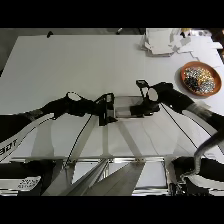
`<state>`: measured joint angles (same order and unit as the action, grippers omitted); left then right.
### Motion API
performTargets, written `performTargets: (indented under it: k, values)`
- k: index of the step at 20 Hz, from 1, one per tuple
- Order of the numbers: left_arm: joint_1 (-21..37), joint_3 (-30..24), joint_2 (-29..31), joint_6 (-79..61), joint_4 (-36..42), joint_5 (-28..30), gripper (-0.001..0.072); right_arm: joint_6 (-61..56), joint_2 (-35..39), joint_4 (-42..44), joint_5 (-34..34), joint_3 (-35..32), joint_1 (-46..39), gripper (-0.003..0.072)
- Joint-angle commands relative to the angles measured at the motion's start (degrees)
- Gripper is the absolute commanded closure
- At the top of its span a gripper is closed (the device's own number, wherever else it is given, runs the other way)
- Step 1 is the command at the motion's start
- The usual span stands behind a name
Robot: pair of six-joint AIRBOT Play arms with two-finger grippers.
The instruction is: Fold the box and place the chain.
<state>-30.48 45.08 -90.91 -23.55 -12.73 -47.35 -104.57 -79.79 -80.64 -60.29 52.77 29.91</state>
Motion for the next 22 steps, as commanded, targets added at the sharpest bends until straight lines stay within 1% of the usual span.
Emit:
performTargets:
  k: [1, 3, 8, 9, 11, 13, 15, 17, 19, 21, 22]
  values:
    - [0.02, 0.02, 0.02, -0.02, -0.13, 0.00, 0.0559, 5.29, 5.38, -4.68, -4.04, 0.07, -0.09, 0.0134]
    - [0.02, 0.02, 0.02, 0.00, -0.13, 0.00, 0.0559, 9.18, 9.42, -4.79, -5.88, 0.07, -0.09, 0.0124]
    - [0.04, 0.02, 0.04, 0.00, -0.13, -0.02, 0.0558, 12.44, 21.00, -6.58, -9.20, 0.20, -0.48, 0.0127]
    - [0.02, 0.02, 0.02, -0.02, -0.13, -0.04, 0.0559, 13.11, 22.60, -6.80, -10.19, 0.63, -1.49, 0.0144]
    - [0.02, 0.02, 0.02, 0.00, -0.13, 0.02, 0.0558, 15.69, 23.85, -6.88, -12.87, 2.99, -5.84, 0.0146]
    - [0.02, 0.02, 0.02, 0.00, -0.13, -0.04, 0.0559, 20.55, 23.43, -6.75, -13.38, 6.19, -12.41, 0.0146]
    - [0.02, 0.02, 0.02, -0.02, -0.11, 0.00, 0.0558, 22.47, 22.38, -5.88, -10.14, 8.76, -18.97, 0.0146]
    - [0.02, 0.02, 0.04, -0.02, -0.13, -0.02, 0.0558, 25.14, 19.71, -1.88, -8.09, 12.07, -25.42, 0.0146]
    - [0.02, 0.02, 0.02, -0.02, -0.13, -0.02, 0.0558, 26.93, 15.54, 1.97, -7.21, 16.28, -30.21, 0.0146]
    - [0.02, 0.02, 0.02, -0.02, -0.13, 0.00, 0.0558, 27.30, 9.57, 1.77, -7.39, 21.94, -33.90, 0.0148]
    - [0.02, 0.02, 0.02, -0.02, -0.13, 0.00, 0.0558, 27.28, 6.51, 1.16, -7.41, 24.57, -35.41, 0.0166]
